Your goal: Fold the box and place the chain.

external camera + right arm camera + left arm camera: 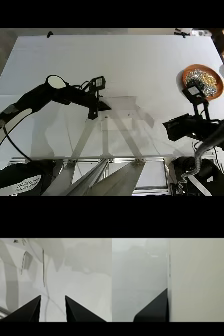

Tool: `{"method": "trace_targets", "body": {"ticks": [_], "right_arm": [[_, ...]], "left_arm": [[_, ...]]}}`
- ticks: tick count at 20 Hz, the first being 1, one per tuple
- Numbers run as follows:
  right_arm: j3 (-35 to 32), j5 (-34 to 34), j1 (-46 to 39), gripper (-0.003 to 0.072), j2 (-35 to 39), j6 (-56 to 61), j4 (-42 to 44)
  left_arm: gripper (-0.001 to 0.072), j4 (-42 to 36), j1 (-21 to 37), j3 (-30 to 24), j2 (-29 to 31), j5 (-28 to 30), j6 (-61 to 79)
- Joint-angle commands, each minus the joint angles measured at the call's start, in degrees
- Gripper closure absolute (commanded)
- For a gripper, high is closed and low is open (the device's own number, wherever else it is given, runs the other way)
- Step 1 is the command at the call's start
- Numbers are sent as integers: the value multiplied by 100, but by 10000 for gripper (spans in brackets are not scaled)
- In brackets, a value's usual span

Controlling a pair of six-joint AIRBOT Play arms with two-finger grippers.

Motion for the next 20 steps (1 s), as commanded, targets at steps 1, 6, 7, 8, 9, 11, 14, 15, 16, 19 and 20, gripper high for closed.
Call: {"method": "trace_targets", "body": {"ticks": [1,6,7,8,9,11,14,15,16,19,20], "right_arm": [[11,310,0,340,468,168,-151],[9,282,0,341,466,269,-149],[11,282,0,341,466,293,-149],[9,282,0,341,463,299,-149],[11,282,2,341,466,299,-149],[11,280,0,341,463,299,-149],[9,249,0,340,463,297,-151],[9,221,2,340,463,295,-151],[9,173,2,340,463,295,-151],[9,109,0,341,455,293,-153],[7,111,2,341,444,293,-153]], "left_arm": [[710,-264,-341,-284,125,208,332],[710,-667,-426,-284,-323,216,393],[710,-601,-428,-284,-422,289,435],[709,-496,-428,-284,-494,363,474],[709,-382,-433,-284,-553,479,485],[708,-188,-428,-284,-636,739,485],[707,-48,-428,-284,-802,833,487],[706,-52,-433,-284,-855,835,487],[706,-74,-433,-284,-916,831,487],[706,-90,-433,-284,-988,837,492],[706,-94,-431,-284,-988,844,492]]}}
